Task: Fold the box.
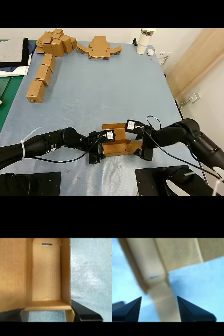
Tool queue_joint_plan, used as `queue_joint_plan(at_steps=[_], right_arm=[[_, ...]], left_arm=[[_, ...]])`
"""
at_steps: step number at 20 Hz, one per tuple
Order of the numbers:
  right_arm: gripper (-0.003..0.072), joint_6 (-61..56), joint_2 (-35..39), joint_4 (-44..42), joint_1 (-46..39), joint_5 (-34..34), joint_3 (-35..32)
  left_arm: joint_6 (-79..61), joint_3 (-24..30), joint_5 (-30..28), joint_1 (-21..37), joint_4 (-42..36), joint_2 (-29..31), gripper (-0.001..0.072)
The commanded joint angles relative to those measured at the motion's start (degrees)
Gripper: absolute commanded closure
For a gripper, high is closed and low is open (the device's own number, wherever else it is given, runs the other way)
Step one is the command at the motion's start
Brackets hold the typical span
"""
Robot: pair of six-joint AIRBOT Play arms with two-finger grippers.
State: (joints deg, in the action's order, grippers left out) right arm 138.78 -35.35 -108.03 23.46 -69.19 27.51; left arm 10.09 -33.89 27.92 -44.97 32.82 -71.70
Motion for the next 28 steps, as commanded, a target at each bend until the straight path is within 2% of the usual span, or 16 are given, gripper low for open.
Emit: queue_joint_plan(at_steps=[1, 4, 7, 10, 11, 13, 14, 15, 16, 17, 22, 28], right_arm=[[-0.0021, -16.6, 5.4, -12.6, 0.0, -8.1, 0.4], [-0.0021, -29.6, 7.8, -22.2, 0.6, -11.0, 0.4], [-0.002, -51.1, 9.0, -22.9, 0.6, -8.9, 0.4], [-0.0008, -57.4, 8.1, -22.6, 0.6, -4.0, 0.4], [0.0042, -58.1, 7.1, -22.8, 0.6, -2.5, 0.4], [0.0359, -59.9, 4.6, -23.0, 0.6, 2.3, 0.4], [0.0413, -59.9, 2.9, -23.0, 0.6, 5.3, 0.5], [0.0416, -59.9, 1.2, -23.0, 0.6, 8.5, 0.7], [0.053, -59.8, -1.2, -23.2, 0.4, 10.6, 1.4], [0.0675, -58.6, -4.2, -23.0, 0.1, 11.5, 2.9], [0.0683, -49.2, -19.4, -19.2, -1.8, 12.3, 11.6], [0.0683, -41.1, -32.5, -18.6, -0.5, 11.8, 12.1]], left_arm=[[0.0, 0.0, -0.1, 0.1, 0.0, 0.0, 0.0307], [0.0, 0.0, -0.1, 0.1, 0.0, 0.0, 0.0306], [0.0, 0.0, -0.1, 0.1, 0.0, 0.0, 0.0307], [0.0, 0.0, -0.1, 0.1, 0.0, 0.0, 0.0307], [0.0, 0.0, -0.1, 0.1, 0.0, 0.0, 0.0307], [0.0, 0.0, -0.1, 0.1, 0.0, 0.0, 0.0307], [0.0, 0.0, -0.1, 0.1, 0.0, 0.0, 0.0307], [0.0, 0.0, -0.1, 0.1, 0.0, 0.0, 0.0306], [0.0, 0.0, -0.1, 0.1, 0.0, 0.0, 0.0307], [0.0, 0.0, -0.1, 0.1, 0.0, 0.0, 0.0307], [0.0, 0.0, -0.1, 0.1, 0.0, 0.0, 0.0307], [0.0, 0.0, -0.1, 0.1, 0.0, 0.0, 0.0307]])
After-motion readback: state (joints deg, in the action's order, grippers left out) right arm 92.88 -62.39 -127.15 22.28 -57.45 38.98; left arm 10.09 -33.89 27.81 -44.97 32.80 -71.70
